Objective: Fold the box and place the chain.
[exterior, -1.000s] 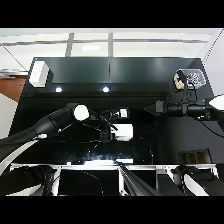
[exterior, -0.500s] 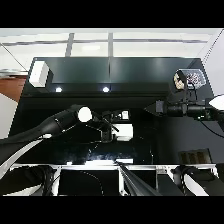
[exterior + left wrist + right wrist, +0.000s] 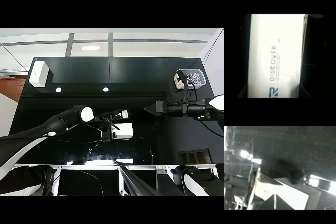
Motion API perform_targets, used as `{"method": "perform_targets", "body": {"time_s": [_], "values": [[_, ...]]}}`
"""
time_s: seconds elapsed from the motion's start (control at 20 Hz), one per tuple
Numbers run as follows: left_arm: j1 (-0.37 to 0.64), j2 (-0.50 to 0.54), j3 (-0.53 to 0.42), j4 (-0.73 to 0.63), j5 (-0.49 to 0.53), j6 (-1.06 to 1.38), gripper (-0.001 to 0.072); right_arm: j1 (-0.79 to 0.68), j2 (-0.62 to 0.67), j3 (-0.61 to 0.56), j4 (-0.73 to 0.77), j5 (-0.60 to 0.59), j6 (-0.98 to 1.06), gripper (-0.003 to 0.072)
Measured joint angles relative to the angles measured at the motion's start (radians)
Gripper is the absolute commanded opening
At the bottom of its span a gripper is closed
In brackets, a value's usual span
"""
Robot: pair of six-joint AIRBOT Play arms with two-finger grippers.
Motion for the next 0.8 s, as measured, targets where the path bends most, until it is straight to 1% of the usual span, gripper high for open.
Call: {"method": "perform_targets", "body": {"time_s": [0.15,0.3,0.4,0.55,0.65,0.7,0.75,0.8], "values": [[0.085,0.042,0.000,0.045,-0.058,-0.058,0.0230,0.000,0.000,0.000,0.000,0.000,0.000,0.0037],[0.238,0.098,0.000,0.141,-0.134,-0.152,0.0230,0.000,0.000,0.000,0.000,0.000,0.000,0.0037],[0.379,0.139,0.000,0.208,-0.187,-0.221,0.0230,0.000,0.000,0.000,0.000,0.000,0.000,0.0037],[0.634,0.195,0.000,0.270,-0.240,-0.333,0.0230,0.000,0.000,0.000,0.000,0.000,0.000,0.0037],[0.809,0.217,0.000,0.290,-0.251,-0.409,0.0234,0.000,0.000,0.000,0.000,-0.001,0.000,0.0037],[0.887,0.222,0.000,0.298,-0.252,-0.438,0.0253,0.000,0.000,0.000,0.000,-0.003,0.000,0.0037],[0.962,0.227,0.001,0.304,-0.246,-0.464,0.0290,0.000,0.000,0.000,0.000,-0.004,0.000,0.0037],[1.022,0.230,0.003,0.306,-0.225,-0.479,0.0294,0.000,0.000,0.000,0.000,-0.006,0.000,0.0037]]}}
